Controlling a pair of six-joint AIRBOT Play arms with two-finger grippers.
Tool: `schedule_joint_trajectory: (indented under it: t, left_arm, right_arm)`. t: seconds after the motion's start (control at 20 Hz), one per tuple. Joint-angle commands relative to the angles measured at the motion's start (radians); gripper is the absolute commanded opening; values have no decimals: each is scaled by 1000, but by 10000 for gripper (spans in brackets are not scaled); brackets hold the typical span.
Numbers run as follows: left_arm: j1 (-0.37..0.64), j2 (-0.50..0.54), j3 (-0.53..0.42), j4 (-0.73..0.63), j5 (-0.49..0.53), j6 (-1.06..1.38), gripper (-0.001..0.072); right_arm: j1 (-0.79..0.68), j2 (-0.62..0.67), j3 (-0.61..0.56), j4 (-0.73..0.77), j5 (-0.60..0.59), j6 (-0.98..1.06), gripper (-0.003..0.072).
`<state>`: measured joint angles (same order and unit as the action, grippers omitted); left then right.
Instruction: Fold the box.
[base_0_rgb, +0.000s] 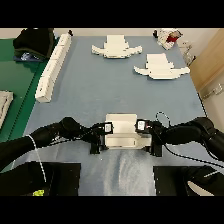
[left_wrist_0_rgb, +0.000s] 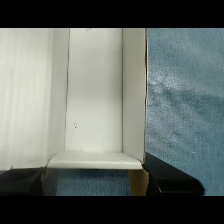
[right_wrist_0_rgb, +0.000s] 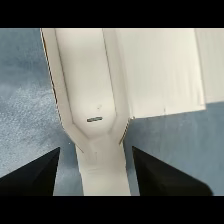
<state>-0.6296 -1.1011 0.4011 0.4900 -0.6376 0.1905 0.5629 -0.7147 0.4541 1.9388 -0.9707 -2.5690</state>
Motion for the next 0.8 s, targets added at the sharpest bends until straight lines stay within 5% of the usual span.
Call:
schedule_joint_trajectory:
  t: [0.0, 0.1, 0.25, 0.45, 0.75]
  left_arm:
    - [0, 1, 0, 0, 0, 0, 510]
    - [0, 1, 0, 0, 0, 0, 511]
    - [0, 1, 0, 0, 0, 0, 511]
    - [0, 1, 0, 0, 0, 0, 511]
    - [0, 1, 0, 0, 0, 0, 511]
  right_arm:
    - [0, -17, -34, 33, 100, -127, 667]
    - [1, -47, -34, 52, 99, -130, 614]
    - [19, -68, -34, 55, 110, -130, 369]
    - [19, -71, -34, 81, 144, -166, 152]
    - [19, -105, -34, 199, 180, -239, 152]
